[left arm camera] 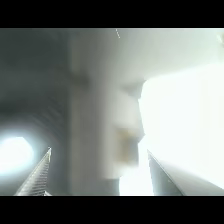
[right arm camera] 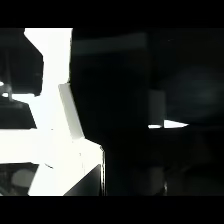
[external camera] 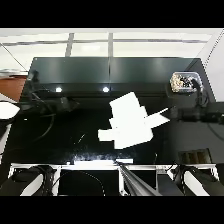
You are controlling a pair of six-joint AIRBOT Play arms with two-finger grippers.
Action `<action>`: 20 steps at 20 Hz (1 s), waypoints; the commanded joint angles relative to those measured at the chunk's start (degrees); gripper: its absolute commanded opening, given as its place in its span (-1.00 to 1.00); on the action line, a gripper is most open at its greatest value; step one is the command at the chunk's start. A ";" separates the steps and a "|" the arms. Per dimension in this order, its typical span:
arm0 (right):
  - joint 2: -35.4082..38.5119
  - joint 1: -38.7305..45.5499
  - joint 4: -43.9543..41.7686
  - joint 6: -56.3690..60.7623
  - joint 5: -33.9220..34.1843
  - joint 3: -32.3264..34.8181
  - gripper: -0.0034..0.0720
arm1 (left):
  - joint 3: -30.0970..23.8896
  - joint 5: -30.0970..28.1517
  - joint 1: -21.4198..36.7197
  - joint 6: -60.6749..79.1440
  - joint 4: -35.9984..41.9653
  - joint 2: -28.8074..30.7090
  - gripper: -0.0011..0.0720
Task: Fold the box and place the chain.
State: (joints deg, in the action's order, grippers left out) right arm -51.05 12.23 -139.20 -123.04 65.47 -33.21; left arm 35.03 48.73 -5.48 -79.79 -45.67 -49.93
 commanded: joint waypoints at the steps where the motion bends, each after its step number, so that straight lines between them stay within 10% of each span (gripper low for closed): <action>1: 12.20 -12.72 -0.94 10.03 -10.93 7.41 -0.85 | -3.17 4.24 -1.81 10.80 19.32 -11.02 0.91; 9: 13.64 -17.70 -0.20 14.03 -11.06 7.48 -0.85 | -3.10 16.41 -1.53 36.15 33.38 -34.60 0.93; 20: 13.64 -17.70 -0.09 14.25 -11.06 7.48 -0.85 | 7.96 22.86 -8.28 47.21 33.24 -43.04 0.93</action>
State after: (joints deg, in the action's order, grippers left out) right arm -37.45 -5.43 -139.31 -109.03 54.43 -25.76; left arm 39.53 69.52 -11.99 -33.95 -9.58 -91.66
